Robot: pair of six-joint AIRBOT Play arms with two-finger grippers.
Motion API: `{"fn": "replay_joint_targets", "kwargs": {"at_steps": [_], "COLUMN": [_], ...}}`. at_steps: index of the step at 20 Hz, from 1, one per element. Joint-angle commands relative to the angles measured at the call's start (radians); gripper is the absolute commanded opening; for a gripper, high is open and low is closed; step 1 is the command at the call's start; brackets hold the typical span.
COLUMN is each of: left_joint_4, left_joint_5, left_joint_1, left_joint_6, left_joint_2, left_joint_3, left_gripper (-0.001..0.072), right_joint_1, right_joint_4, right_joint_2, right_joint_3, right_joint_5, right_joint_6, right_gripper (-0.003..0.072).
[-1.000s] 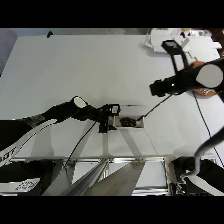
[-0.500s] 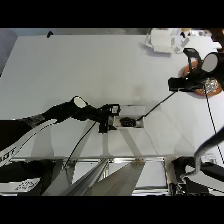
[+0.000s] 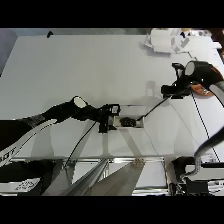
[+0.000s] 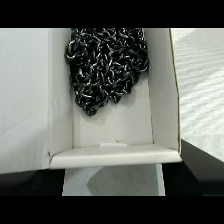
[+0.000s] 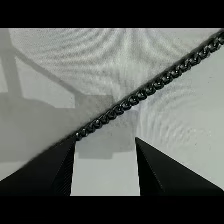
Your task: Fold the box and place the chain.
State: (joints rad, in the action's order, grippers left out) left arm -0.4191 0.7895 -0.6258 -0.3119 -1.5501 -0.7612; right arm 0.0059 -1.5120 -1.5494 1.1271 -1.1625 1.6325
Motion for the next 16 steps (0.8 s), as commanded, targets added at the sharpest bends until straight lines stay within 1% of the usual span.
{"fn": "replay_joint_targets", "kwargs": {"at_steps": [1,3,5,6,12,13,15,16], "left_joint_4": [0.000,0.000,0.000,0.000,0.000,0.000,0.000,0.000], "left_joint_5": [0.000,0.000,0.000,0.000,0.000,0.000,0.000,0.000], "left_joint_1": [0.001,0.001,0.001,0.001,0.001,0.001,0.001,0.001], "left_joint_6": [0.000,0.000,0.000,0.000,0.000,0.000,0.000,0.000], "left_joint_2": [0.000,0.000,0.000,0.000,0.000,0.000,0.000,0.000], "left_joint_3": [0.000,0.000,0.000,0.000,0.000,0.000,0.000,0.000], "left_gripper": [0.0144,0.0144,0.0144,0.0144,0.0144,0.0144,0.0144,0.0144], "right_joint_1": [-0.001,-0.001,-0.001,-0.001,-0.001,-0.001,-0.001,-0.001], "right_joint_4": [0.006,0.005,0.005,0.005,0.006,0.006,0.008,0.008], "right_joint_2": [-0.044,-0.044,-0.045,-0.045,-0.045,-0.044,-0.044,-0.045], "right_joint_3": [0.001,0.001,0.001,0.001,0.000,0.000,-0.003,-0.009], "right_joint_5": [0.003,0.004,0.004,0.007,0.020,0.023,0.026,0.029], "right_joint_6": [-0.019,-0.019,-0.019,-0.019,-0.023,-0.026,-0.040,-0.046], "right_gripper": [0.0299,0.0286,0.0207,0.0197,0.0194,0.0164,0.0154,0.0126]}}
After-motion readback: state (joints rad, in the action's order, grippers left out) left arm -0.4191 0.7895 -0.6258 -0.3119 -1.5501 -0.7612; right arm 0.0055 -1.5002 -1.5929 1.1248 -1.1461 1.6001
